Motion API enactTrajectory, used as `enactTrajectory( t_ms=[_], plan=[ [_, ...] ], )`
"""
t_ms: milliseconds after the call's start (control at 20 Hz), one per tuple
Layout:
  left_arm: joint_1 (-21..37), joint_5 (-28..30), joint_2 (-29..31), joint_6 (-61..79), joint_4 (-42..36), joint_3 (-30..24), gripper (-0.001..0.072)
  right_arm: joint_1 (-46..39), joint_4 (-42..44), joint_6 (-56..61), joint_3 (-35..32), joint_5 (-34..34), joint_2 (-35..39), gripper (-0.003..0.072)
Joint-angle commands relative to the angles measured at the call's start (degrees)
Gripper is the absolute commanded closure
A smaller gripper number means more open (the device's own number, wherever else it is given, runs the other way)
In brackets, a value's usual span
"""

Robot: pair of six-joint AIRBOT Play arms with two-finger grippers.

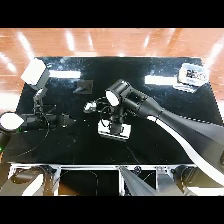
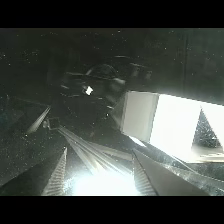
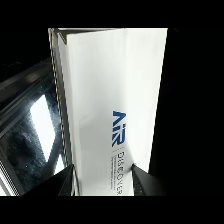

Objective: Fold the box and place the chain.

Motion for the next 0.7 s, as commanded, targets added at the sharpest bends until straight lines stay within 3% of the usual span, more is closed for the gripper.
enactTrajectory(
  t_ms=[0,450,650],
  plan=[
    [0.0,0.0,0.0,0.0,0.0,0.0,0.0202,0.1,0.0,0.0,0.0,0.1,0.0,0.0272],
    [0.0,0.1,0.0,0.0,0.0,0.0,0.0202,0.1,-0.5,1.5,0.0,-1.4,0.0,0.0270],
    [0.0,0.1,0.0,0.0,0.0,0.0,0.0202,1.4,-7.7,0.3,0.0,-3.2,0.0,0.0270]
  ],
)
